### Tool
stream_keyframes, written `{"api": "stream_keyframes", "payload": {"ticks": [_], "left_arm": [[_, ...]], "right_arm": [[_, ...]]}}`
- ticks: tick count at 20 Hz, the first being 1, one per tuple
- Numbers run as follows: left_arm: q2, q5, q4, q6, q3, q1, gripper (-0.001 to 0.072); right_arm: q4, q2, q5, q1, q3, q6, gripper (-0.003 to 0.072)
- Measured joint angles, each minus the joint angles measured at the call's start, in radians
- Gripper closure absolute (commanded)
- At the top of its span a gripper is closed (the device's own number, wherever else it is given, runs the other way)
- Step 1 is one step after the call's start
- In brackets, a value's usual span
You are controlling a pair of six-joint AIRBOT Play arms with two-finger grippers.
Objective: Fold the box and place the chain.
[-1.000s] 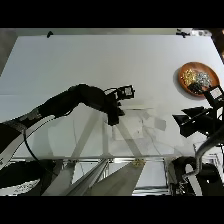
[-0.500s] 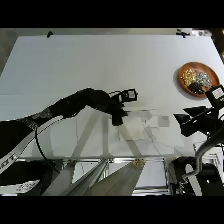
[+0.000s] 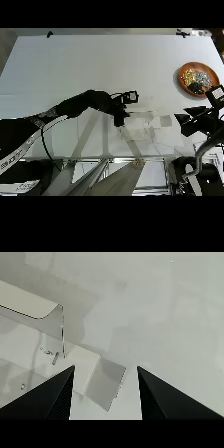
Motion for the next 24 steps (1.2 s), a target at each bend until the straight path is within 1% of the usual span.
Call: {"api": "stream_keyframes", "payload": {"ticks": [4, 8, 15, 24], "left_arm": [[-0.01, -0.053, 0.016, 0.004, 0.0, -0.003, 0.0704], [-0.013, -0.084, 0.044, 0.006, 0.0, -0.003, 0.0704], [-0.016, -0.095, 0.06, 0.006, 0.0, -0.003, 0.0696], [-0.048, -0.103, 0.058, 0.006, 0.0, -0.003, 0.0695]], "right_arm": [[-0.002, 0.0, 0.0, 0.0, 0.0, 0.0, 0.0245], [-0.002, 0.0, -0.005, 0.0, 0.0, 0.0, 0.0245], [-0.003, 0.0, -0.026, 0.0, 0.0, -0.001, 0.0245], [-0.003, 0.0, -0.03, 0.0, 0.0, -0.002, 0.0245]]}}
